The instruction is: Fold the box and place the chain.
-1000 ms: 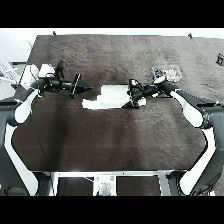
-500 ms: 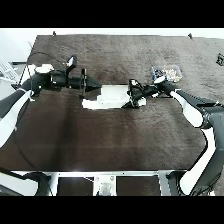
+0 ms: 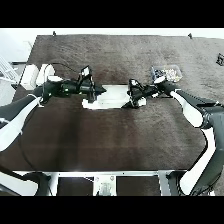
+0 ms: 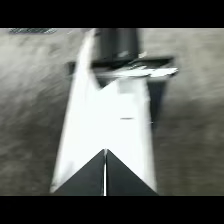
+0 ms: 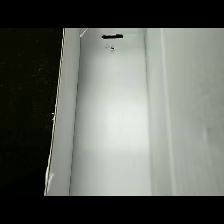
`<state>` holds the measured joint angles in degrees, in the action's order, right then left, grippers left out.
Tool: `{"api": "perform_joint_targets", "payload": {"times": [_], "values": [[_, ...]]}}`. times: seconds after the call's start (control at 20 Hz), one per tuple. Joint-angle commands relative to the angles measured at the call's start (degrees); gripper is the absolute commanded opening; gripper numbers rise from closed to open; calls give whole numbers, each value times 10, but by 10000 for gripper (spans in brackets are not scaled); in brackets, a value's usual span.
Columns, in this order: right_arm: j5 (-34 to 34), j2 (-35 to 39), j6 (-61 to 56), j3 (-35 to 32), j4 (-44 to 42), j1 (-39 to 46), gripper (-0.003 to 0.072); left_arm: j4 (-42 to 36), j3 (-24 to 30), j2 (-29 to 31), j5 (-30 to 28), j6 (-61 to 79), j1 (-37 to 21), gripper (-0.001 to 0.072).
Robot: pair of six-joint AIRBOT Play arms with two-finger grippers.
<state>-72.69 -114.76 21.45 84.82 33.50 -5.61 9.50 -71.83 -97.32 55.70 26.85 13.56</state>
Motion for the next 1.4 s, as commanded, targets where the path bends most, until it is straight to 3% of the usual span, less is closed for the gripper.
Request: {"api": "perform_joint_targets", "payload": {"times": [0.0, 0.15, 0.3, 1.05, 1.35], "values": [[0, 0, 0, 0, 0, 0, 593, -13, -63, -43, -43, -13, 3, 17], [0, 0, 0, 0, 0, 0, 593, 13, -135, -90, -52, -59, 3, 17], [0, 0, 0, 0, 0, 0, 593, 43, -168, -119, -52, -95, 3, 17], [0, 0, 0, 0, 0, 0, 593, 100, -168, -155, -25, -149, 4, 17], [0, 0, 0, 0, 0, 0, 593, 141, -168, -155, -57, -150, 27, 18]]}}
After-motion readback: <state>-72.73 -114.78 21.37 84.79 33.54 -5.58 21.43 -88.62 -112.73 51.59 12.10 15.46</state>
